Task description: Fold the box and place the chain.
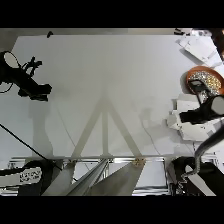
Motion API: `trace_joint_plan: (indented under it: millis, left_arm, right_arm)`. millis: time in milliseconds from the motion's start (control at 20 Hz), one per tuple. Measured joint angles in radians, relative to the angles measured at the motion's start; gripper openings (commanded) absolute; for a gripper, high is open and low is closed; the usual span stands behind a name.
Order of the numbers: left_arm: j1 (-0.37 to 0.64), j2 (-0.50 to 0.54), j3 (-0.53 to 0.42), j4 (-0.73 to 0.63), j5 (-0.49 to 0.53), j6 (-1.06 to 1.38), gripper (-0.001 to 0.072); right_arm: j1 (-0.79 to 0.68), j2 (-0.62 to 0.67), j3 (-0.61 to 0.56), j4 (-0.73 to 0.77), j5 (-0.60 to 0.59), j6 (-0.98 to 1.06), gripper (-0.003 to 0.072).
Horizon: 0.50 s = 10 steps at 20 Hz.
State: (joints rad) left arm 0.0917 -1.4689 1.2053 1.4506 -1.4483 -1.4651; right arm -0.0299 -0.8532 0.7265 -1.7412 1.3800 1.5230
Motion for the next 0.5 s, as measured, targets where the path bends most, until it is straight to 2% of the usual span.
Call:
trace_joint_plan:
  millis: [50, 150, 200, 500]
  left_arm:
    - [0.0, 0.0, 0.0, 0.0, 0.0, 0.0, 0.0012]
    - [0.0, 0.0, 0.0, 0.0, 0.0, 0.0, 0.0012]
    - [0.0, 0.0, 0.0, 0.0, 0.0, 0.0, 0.0012]
    - [0.0, 0.0, 0.0, 0.0, 0.0, 0.0, 0.0012]
  right_arm:
    - [-0.063, -0.027, 0.034, -0.023, 0.029, -0.035, 0.0075]
    - [-0.177, -0.077, 0.077, -0.064, 0.037, -0.083, 0.0499]
    - [-0.228, -0.101, 0.09, -0.09, 0.037, -0.098, 0.0566]
    - [-0.445, -0.246, 0.122, -0.232, 0.008, -0.158, 0.0564]
